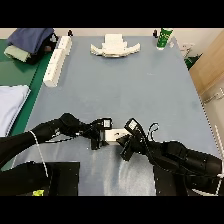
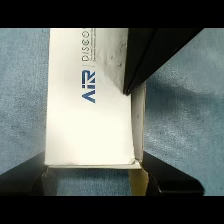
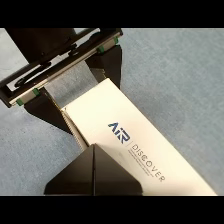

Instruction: Fold the box.

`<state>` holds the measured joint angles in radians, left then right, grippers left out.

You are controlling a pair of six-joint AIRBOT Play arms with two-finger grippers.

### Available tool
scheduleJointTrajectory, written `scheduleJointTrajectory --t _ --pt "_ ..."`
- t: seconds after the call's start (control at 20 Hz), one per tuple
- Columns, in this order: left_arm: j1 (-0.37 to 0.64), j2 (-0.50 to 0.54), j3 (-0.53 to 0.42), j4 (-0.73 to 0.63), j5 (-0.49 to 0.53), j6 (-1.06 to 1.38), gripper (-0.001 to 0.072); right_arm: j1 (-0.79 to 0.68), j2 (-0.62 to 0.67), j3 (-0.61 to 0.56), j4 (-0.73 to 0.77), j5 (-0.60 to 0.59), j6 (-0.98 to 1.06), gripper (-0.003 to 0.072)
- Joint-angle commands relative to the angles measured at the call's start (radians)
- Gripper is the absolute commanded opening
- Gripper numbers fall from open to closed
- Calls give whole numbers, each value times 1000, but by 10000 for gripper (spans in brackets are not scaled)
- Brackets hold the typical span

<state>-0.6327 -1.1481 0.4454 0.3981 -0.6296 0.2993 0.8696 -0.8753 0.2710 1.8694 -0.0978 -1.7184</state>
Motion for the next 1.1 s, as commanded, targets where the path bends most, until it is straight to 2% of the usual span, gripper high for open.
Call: scheduleJointTrajectory --t 0.0,0.25,0.45,0.85,1.05 --pt "1 1 0 -2 -1 -1 471 1 0 0 -3 8 1 4" --pt "1 1 0 -2 -1 -1 471 1 95 0 -3 109 1 4" --pt "1 1 0 -2 -1 -1 471 0 153 0 -4 125 1 4" --pt "1 1 0 -2 -1 -1 471 1 -11 -2 -14 199 0 4" --pt "1 1 0 -2 -1 -1 471 1 -34 -5 -14 195 0 4"
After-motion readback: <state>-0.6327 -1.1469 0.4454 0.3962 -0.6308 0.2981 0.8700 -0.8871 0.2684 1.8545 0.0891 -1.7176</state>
